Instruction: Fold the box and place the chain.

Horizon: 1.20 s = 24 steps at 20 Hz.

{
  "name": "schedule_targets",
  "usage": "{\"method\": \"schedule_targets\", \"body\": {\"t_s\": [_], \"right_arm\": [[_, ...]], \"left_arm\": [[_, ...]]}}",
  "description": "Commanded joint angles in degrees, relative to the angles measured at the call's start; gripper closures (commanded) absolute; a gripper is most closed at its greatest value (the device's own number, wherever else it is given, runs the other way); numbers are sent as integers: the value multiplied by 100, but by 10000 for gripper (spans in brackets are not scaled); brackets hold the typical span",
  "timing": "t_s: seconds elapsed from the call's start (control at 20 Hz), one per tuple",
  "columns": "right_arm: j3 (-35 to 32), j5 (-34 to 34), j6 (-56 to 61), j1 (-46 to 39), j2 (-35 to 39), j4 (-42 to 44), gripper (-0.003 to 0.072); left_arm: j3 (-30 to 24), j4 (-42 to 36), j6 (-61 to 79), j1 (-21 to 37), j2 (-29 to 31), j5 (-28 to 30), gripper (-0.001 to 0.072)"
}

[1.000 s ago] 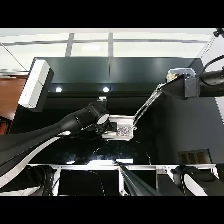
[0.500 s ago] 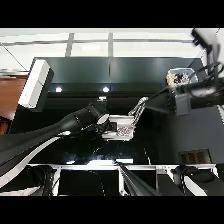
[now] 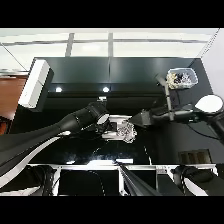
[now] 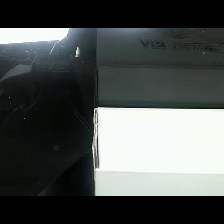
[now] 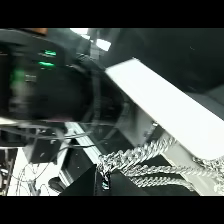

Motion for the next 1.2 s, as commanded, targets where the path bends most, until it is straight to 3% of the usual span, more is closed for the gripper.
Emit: {"method": "schedule_targets", "body": {"t_s": [0.0,0.15,0.3,0.6,0.8,1.15], "right_arm": [[-284,-470,-101,219,-264,-24,672],[-282,-721,-101,199,-293,-17,672],[-262,-439,-149,63,-280,-9,672],[474,1593,-380,-780,-249,-9,672],[1272,2461,-378,-1327,-249,-11,672],[1158,1982,-529,-863,-358,-179,673]], "left_arm": [[4,2,2,4,2,2,679],[4,0,2,4,2,0,679],[4,0,2,4,2,2,679],[4,0,2,4,2,0,679],[4,0,2,4,2,0,679],[4,0,2,4,2,0,679]]}}
